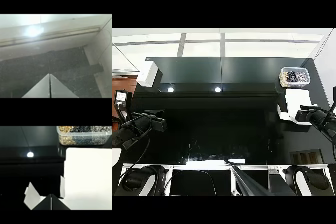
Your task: Fold the box and place the chain.
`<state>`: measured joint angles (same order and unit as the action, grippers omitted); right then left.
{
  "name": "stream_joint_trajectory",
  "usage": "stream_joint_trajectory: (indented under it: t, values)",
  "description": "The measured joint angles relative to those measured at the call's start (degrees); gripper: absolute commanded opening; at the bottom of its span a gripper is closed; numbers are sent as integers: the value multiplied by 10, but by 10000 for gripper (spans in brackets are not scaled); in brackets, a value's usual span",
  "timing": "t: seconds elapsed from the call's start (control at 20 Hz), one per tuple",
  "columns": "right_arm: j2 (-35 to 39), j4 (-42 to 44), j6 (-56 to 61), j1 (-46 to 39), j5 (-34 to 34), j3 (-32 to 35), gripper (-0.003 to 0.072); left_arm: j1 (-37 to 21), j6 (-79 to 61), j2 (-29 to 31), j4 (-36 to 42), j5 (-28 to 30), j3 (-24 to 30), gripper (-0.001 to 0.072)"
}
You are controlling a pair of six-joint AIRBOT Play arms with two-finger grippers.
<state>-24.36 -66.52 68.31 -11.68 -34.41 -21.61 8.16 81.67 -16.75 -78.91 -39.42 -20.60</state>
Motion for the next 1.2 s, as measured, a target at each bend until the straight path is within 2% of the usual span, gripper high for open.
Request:
stream_joint_trajectory:
  t: [0.8, 1.0, 1.05, 1.1, 1.15, 1.2]
  values:
    - [0, 2, 0, 0, 0, 0, 14, 0, 0, 0, 0, 3, 0, 28]
    - [-2, 62, 0, 0, 42, 0, 34, 0, -4, -1, 3, 66, 2, 30]
    - [-7, 77, 0, 0, 63, 0, 344, 0, -4, -4, 6, 90, 3, 91]
    - [-17, 82, 0, 0, 81, 1, 720, 0, -5, -9, 9, 113, 3, 389]
    - [-32, 83, 0, 0, 97, 1, 720, 0, -4, -16, 12, 134, 3, 708]
    - [-51, 82, -1, 0, 108, 0, 720, 0, -4, -27, 22, 153, 3, 710]
